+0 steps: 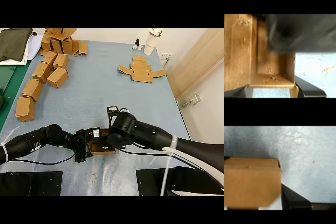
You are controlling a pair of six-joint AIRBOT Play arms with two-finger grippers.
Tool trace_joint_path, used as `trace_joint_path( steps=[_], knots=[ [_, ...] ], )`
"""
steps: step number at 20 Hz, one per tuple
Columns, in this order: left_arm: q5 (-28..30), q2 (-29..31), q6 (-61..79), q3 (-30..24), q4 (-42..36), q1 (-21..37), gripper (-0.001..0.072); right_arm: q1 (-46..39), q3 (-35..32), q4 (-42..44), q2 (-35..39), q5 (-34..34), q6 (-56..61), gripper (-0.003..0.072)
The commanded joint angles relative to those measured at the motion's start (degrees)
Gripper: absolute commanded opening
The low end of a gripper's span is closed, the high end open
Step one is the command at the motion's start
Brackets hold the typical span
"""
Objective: Fold the box.
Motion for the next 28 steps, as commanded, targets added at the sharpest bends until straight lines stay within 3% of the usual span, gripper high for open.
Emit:
trace_joint_path(
  steps=[1,3,5,6,9,11,13,15,16,21,24,28],
  knots=[
    [0.0,0.0,0.0,0.0,0.0,0.0,0.0532,0.0,0.0,-2.3,6.3,-5.7,2.6,0.0398],
    [0.0,0.0,0.0,0.0,0.0,0.0,0.0531,0.0,0.0,-3.0,10.8,-6.5,2.6,0.0382],
    [0.0,0.0,0.0,0.0,0.0,0.0,0.0532,-0.9,-0.2,-6.0,14.8,-7.2,2.5,0.0083],
    [0.0,0.0,0.0,0.0,0.0,0.0,0.0532,-2.9,-0.7,-8.3,16.3,-8.0,1.4,0.0001],
    [0.0,0.0,0.0,0.0,0.0,0.0,0.0532,-16.2,-4.0,-6.7,17.3,-5.8,-10.9,0.0001],
    [0.0,0.0,0.0,0.0,0.0,0.0,0.0532,-28.8,-7.0,1.7,15.6,3.9,-23.3,0.0000],
    [0.0,0.0,0.0,0.0,0.0,0.0,0.0532,-42.6,-9.0,21.3,10.6,14.4,-42.4,0.0000],
    [0.0,0.0,0.0,0.0,0.0,0.0,0.0532,-51.8,-8.8,46.0,2.5,15.3,-63.4,0.0000],
    [0.0,0.0,0.0,0.0,0.0,0.0,0.0532,-53.8,-8.6,54.4,-1.6,13.3,-71.2,0.0000],
    [0.0,0.0,0.0,0.0,0.0,0.0,0.0532,-49.5,-7.1,74.3,-15.6,-1.7,-95.4,0.0000],
    [0.0,0.0,0.0,0.0,0.0,0.0,0.0531,-44.4,-8.5,80.2,-14.9,-8.5,-103.1,0.0000],
    [0.1,0.0,0.0,0.0,0.0,0.0,0.0532,-38.2,-15.5,78.9,-7.3,-6.5,-108.7,0.0000]
  ],
)
